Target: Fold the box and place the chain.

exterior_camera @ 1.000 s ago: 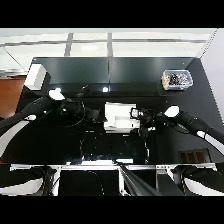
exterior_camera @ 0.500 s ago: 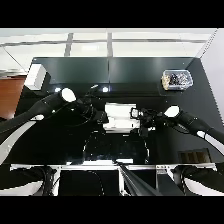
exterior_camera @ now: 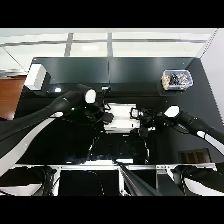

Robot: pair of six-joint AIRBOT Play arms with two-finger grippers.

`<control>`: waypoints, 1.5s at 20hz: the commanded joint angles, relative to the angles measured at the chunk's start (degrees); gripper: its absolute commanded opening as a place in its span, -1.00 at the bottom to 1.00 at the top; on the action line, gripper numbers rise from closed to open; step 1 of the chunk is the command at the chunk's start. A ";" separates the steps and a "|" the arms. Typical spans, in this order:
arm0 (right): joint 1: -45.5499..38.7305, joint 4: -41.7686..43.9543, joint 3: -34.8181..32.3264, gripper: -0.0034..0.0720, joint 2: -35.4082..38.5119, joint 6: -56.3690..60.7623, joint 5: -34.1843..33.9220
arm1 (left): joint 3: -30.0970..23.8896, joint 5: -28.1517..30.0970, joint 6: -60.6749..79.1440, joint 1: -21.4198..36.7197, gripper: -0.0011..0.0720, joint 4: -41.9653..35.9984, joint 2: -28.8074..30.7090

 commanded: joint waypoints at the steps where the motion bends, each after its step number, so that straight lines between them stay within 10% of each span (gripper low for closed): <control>1: 0.02 0.02 -0.02 -0.57 -0.02 0.02 0.00 | 3.87 -3.52 -12.26 -3.63 0.34 7.52 -2.10; 19: 0.02 0.02 -0.02 -0.57 -0.02 0.02 0.00 | 4.13 -3.37 -24.17 -6.23 0.10 8.79 -4.00; 24: 0.02 0.02 -0.02 -0.57 -0.02 0.02 0.00 | 4.13 -1.88 -24.13 -6.25 -0.86 6.78 -4.02; 30: 0.02 0.02 -0.02 -0.57 -0.02 0.02 0.00 | 4.15 -0.96 -24.13 -6.23 -0.63 4.72 -4.26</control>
